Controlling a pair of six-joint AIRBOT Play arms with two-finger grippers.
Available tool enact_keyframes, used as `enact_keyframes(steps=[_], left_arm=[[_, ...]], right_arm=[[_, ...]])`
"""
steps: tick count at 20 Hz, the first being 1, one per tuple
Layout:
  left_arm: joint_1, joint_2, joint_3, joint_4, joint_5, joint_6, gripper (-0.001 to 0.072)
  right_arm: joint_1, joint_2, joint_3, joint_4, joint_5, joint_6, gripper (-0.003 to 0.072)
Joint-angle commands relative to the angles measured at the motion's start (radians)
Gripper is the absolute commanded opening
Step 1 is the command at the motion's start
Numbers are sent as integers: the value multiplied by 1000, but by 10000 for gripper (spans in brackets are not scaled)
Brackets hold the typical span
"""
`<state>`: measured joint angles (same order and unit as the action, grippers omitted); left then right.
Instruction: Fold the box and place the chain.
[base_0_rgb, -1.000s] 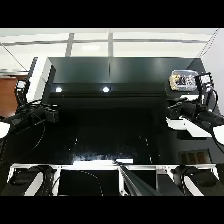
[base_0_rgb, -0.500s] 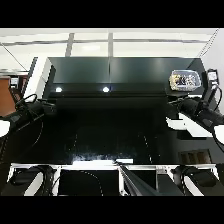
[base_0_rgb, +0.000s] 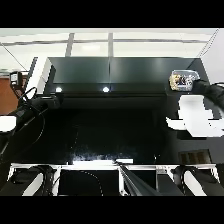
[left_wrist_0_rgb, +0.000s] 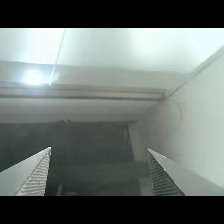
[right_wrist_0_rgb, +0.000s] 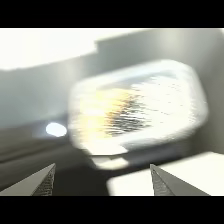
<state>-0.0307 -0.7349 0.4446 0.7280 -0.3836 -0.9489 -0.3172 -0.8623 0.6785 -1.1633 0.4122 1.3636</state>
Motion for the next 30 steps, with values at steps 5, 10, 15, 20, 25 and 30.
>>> enact_keyframes(steps=[5,10,15,20,25,30], left_arm=[[-95,-7,1,79,16,34,714],[-118,-7,1,84,17,37,714],[-118,-19,-2,82,17,59,714],[-131,-27,-2,66,17,55,713],[-142,-27,-2,64,16,51,714],[-142,-27,-2,44,14,51,713]], right_arm=[[-656,-444,422,-357,658,314,719],[-808,-660,592,-101,883,-175,719],[-795,-844,718,223,1002,-465,717],[-729,-919,739,132,1047,-466,500],[-720,-916,740,54,1080,-417,173],[-718,-863,740,124,1100,-422,55]])
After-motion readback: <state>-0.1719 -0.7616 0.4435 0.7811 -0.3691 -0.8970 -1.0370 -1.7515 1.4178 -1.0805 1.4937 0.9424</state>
